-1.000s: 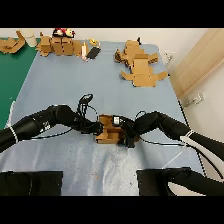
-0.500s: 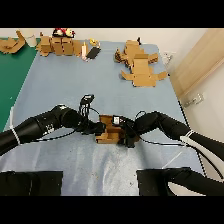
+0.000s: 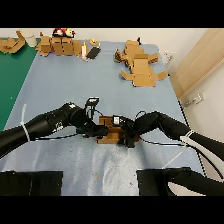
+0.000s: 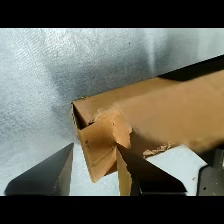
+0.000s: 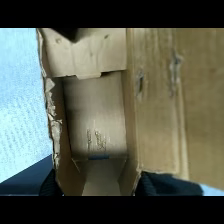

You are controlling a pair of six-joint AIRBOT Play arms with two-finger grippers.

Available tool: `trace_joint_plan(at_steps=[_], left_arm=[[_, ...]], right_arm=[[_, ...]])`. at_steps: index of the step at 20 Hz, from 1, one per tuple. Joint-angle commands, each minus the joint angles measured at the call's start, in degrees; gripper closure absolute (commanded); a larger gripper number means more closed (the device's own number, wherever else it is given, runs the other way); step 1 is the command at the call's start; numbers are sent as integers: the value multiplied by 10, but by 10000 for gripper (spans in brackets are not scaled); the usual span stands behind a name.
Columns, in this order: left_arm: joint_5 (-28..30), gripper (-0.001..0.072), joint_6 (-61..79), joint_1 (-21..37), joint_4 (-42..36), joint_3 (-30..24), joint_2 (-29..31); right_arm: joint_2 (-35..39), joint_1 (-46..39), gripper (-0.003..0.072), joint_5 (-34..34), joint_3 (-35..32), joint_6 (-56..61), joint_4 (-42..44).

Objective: Fold the box.

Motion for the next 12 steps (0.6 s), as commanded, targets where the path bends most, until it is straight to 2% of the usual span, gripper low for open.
trace_joint_plan(at_steps=[1, 6, 12], left_arm=[[-33, 269, -4, -4, 7, 16, -29], [-38, 269, -4, -4, 23, 58, -70], [-63, 270, -4, -4, 24, 72, -103]], right_arm=[[0, 0, 177, 0, 0, 0, 0], [0, 0, 177, 0, 0, 0, 0], [0, 0, 177, 0, 0, 0, 0]])
